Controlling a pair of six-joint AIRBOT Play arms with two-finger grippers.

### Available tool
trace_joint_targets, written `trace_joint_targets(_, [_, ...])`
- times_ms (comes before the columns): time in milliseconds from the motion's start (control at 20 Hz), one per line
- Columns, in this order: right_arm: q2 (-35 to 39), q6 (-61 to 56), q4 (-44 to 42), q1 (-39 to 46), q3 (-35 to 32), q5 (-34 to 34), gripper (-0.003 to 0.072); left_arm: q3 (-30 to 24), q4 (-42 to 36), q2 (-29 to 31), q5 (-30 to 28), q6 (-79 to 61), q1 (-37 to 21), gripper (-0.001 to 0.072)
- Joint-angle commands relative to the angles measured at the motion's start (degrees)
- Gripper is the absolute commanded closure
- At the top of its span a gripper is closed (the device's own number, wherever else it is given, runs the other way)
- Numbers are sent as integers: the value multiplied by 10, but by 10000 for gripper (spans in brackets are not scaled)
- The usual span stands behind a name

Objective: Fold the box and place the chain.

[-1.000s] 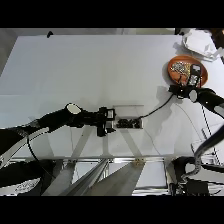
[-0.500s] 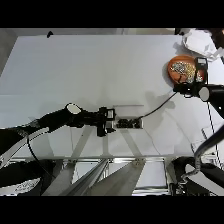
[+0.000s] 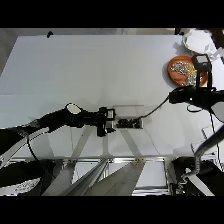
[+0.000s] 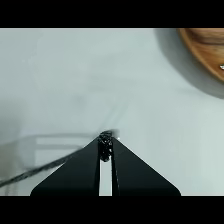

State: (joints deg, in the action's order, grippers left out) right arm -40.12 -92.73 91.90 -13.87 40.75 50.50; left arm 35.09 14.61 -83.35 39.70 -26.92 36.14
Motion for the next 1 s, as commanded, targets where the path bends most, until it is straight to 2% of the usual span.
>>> trace_joint_targets(0, [56, 2, -37, -79, 0, 43, 675, 0, 0, 0, 0, 0, 0, 623])
trace_joint_targets(350, [71, 2, -123, -203, 0, 30, 674, 0, 0, 0, 0, 0, 0, 623])
trace_joint_targets(750, [83, 14, -159, -299, 0, -138, 674, 0, 0, 0, 0, 0, 0, 623])
trace_joint_targets(950, [89, 16, -159, -310, 0, -174, 674, 0, 0, 0, 0, 0, 0, 623])
